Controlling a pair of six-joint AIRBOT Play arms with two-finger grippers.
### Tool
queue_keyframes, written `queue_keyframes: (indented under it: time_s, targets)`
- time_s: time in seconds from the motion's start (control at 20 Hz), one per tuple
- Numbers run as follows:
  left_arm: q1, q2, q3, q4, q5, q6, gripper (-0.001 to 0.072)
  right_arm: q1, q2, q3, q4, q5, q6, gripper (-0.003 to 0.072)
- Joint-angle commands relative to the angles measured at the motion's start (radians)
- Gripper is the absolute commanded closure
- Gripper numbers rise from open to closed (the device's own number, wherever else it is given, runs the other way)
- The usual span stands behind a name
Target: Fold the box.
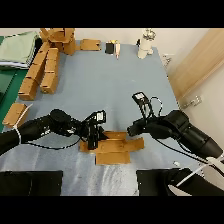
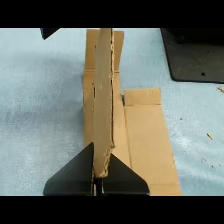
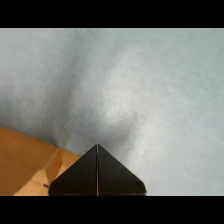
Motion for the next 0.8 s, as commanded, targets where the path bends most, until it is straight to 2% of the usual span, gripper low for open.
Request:
queue_keyframes:
  time_s: [0.0,0.3,0.5,0.55,0.6,0.65,0.75]
  targets:
    - [-0.009,0.002,0.003,0.036,0.037,-0.056,0.0697,0.078,0.053,0.000,-0.031,-0.127,0.006,0.0686]
    - [-0.009,0.014,0.004,0.037,0.042,-0.061,0.0697,0.222,0.132,-0.004,0.043,-0.257,-0.011,0.0685]
    - [-0.009,0.018,0.010,0.045,0.040,-0.069,0.0697,0.462,0.097,-0.085,0.103,-0.235,-0.036,0.0676]
    - [-0.009,0.018,0.010,0.045,0.039,-0.069,0.0696,0.517,0.074,-0.106,0.083,-0.211,-0.045,0.0490]
    - [-0.009,0.018,0.010,0.044,0.039,-0.069,0.0696,0.557,0.045,-0.114,0.054,-0.179,-0.060,0.0224]
    - [-0.009,0.018,0.010,0.045,0.039,-0.069,0.0696,0.582,0.018,-0.113,0.037,-0.151,-0.072,0.0197]
    - [-0.009,0.018,0.010,0.045,0.042,-0.069,0.0697,0.611,-0.035,-0.111,0.034,-0.094,-0.081,0.0197]
